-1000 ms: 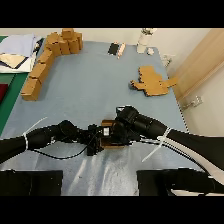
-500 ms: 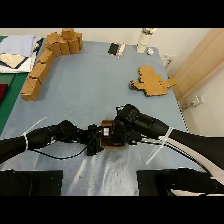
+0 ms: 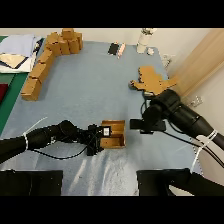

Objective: Fold the box.

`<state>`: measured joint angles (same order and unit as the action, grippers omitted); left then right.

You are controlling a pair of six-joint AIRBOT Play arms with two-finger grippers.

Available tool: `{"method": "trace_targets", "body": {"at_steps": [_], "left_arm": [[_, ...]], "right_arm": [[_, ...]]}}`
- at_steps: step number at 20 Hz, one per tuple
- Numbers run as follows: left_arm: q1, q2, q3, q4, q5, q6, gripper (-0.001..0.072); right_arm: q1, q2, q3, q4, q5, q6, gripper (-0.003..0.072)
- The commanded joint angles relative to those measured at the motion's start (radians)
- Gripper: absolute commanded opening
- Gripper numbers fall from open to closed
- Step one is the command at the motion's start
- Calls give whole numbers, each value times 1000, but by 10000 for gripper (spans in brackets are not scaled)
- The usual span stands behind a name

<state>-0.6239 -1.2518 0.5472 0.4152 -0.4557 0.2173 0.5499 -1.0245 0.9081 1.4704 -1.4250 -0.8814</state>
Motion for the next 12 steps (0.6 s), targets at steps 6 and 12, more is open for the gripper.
{"method": "trace_targets", "body": {"at_steps": [6, 12], "left_arm": [[0, 1, 0, 0, 0, 0, 452], [0, 1, 0, 0, 0, 0, 452]], "right_arm": [[-575, -507, 7, 1176, 143, -1238, 6], [-345, -476, -46, 1223, 72, -1612, 4]]}}
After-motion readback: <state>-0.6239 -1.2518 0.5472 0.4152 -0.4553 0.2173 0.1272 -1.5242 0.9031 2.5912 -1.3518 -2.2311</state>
